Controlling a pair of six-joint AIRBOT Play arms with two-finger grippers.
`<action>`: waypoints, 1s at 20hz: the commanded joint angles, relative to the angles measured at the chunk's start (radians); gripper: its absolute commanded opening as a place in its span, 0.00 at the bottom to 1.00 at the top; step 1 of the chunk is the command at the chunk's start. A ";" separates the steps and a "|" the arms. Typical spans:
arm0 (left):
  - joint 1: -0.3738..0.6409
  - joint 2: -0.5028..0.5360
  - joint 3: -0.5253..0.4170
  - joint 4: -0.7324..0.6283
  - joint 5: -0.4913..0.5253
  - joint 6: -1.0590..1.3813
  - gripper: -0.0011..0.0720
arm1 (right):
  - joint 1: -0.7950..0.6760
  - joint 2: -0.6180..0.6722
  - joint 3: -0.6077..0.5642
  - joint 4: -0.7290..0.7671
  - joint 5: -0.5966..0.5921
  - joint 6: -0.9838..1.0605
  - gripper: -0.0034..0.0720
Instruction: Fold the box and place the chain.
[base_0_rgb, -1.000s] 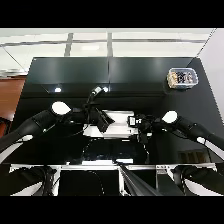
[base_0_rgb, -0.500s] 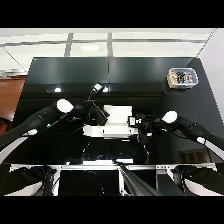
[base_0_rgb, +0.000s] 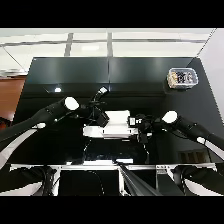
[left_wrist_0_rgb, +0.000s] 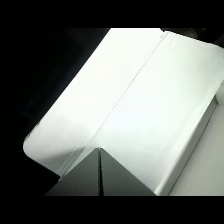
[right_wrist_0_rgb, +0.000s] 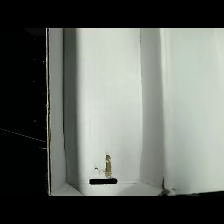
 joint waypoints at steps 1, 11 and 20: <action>0.026 0.090 0.055 0.255 -0.024 -0.201 0.05 | 0.001 0.000 0.000 0.000 0.000 0.002 0.37; 0.317 0.502 -0.327 -0.049 -0.324 0.442 0.08 | 0.001 0.000 0.000 0.000 0.000 0.002 0.37; 0.085 0.317 -0.275 0.090 -0.113 0.657 0.99 | 0.001 0.000 0.000 0.000 0.000 0.002 0.37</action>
